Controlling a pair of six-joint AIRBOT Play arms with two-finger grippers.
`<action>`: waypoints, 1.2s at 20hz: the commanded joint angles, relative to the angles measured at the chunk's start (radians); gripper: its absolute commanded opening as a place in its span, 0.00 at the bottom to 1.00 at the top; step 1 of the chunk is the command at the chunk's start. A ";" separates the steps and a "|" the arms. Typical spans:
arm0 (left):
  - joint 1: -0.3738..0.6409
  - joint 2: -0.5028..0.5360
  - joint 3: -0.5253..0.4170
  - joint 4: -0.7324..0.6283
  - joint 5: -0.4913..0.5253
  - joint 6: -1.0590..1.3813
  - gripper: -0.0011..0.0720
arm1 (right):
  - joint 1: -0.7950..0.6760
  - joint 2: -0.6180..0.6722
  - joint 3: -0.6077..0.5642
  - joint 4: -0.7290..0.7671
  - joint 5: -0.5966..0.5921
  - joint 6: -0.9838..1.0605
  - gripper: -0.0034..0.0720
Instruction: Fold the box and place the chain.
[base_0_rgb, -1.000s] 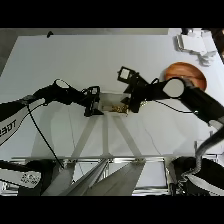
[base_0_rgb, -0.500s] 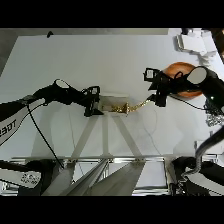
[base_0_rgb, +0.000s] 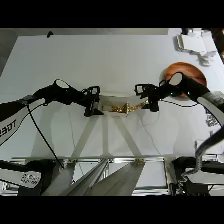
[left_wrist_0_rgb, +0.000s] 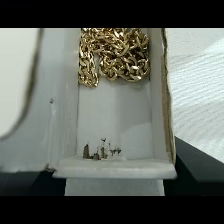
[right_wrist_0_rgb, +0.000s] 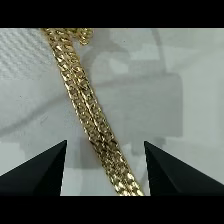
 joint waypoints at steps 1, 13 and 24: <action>0.000 0.000 0.000 0.000 0.000 0.000 0.45 | 0.023 -0.054 -0.001 0.004 -0.045 -0.026 0.74; 0.000 0.000 0.000 0.000 0.000 0.000 0.45 | 0.132 0.046 0.000 -0.090 -0.030 0.272 0.06; 0.000 0.000 0.000 0.000 0.000 0.000 0.45 | 0.228 0.267 0.045 -0.065 0.093 0.559 0.06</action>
